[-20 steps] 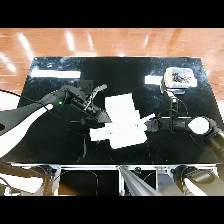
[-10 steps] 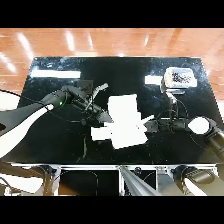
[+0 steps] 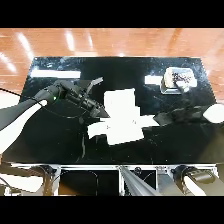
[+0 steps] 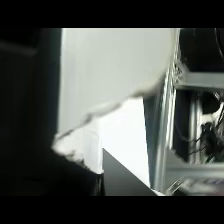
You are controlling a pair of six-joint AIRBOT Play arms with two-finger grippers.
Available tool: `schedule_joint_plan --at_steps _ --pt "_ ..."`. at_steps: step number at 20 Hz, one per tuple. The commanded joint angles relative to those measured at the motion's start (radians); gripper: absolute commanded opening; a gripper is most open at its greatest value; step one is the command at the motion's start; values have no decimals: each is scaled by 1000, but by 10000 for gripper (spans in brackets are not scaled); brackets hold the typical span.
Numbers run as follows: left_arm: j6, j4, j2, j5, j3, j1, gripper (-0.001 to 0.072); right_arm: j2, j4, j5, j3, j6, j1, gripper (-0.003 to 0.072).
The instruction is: Fold the box and place the chain.
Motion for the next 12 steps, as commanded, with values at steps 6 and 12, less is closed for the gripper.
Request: schedule_joint_plan --at_steps 6,12 --pt "262 198 186 -364 -136 -31 13 0 -155 42 202 0 -114 705" --pt "260 402 185 -428 -152 -57 16 0 -163 -3 202 -50 -114 706"
